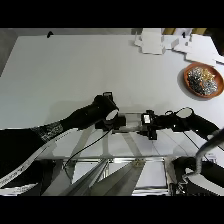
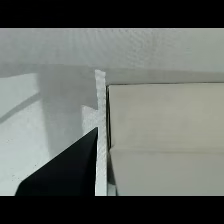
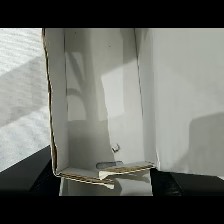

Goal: Fold the box and place the chain.

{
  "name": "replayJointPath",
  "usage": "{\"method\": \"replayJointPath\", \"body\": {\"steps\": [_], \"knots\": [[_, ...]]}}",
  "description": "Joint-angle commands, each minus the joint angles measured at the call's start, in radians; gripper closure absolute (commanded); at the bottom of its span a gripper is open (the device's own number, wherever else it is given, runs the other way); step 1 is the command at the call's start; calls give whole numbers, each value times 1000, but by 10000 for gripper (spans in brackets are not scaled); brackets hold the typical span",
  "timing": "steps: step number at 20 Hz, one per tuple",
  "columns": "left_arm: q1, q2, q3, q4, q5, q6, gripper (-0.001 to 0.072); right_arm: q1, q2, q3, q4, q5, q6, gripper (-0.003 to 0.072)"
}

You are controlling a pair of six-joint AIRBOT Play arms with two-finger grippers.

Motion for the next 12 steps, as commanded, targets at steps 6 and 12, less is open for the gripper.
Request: {"method": "replayJointPath", "body": {"steps": [6, 12], "knots": [[1, 0, 1, -3, 29, -2, 599, 0, 0, 0, 0, 0, 0, 290], [1, 0, 1, -11, 27, -2, 670, 0, 0, 0, 0, 0, 0, 290]]}}
